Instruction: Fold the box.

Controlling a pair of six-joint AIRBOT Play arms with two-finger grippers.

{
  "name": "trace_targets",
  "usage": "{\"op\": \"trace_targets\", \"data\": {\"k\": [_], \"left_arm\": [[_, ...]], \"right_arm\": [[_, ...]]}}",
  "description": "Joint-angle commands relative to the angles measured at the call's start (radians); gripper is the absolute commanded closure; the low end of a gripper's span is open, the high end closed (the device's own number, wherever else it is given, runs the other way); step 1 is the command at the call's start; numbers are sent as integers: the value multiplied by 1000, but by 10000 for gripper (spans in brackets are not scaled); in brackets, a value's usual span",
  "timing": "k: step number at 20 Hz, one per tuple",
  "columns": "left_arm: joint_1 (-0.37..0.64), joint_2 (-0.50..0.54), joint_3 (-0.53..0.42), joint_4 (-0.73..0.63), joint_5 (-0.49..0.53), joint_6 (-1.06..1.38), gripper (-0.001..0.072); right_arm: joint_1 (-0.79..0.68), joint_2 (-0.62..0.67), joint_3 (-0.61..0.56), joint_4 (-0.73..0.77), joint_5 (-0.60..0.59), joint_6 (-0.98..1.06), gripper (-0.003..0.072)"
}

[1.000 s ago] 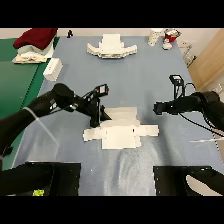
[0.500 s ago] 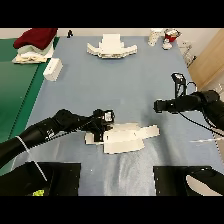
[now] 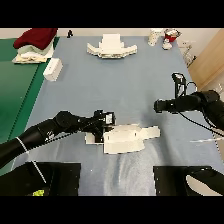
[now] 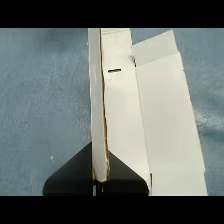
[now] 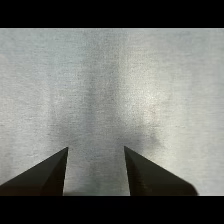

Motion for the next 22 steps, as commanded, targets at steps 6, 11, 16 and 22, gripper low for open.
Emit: {"op": "trace_targets", "data": {"k": [6, 11, 16, 22], "left_arm": [[95, -105, 95, -4, -148, 62, 699], [147, -111, 102, -29, -208, 71, 698], [147, -151, 102, -48, -243, 71, 697], [147, -198, 101, -47, -249, 67, 697]], "right_arm": [[0, 1, 1, 38, 1, 1, 148], [0, 1, 1, 38, 3, 1, 148], [0, 0, 1, 39, 8, 1, 148], [0, 0, 1, 90, 5, 0, 148]]}}
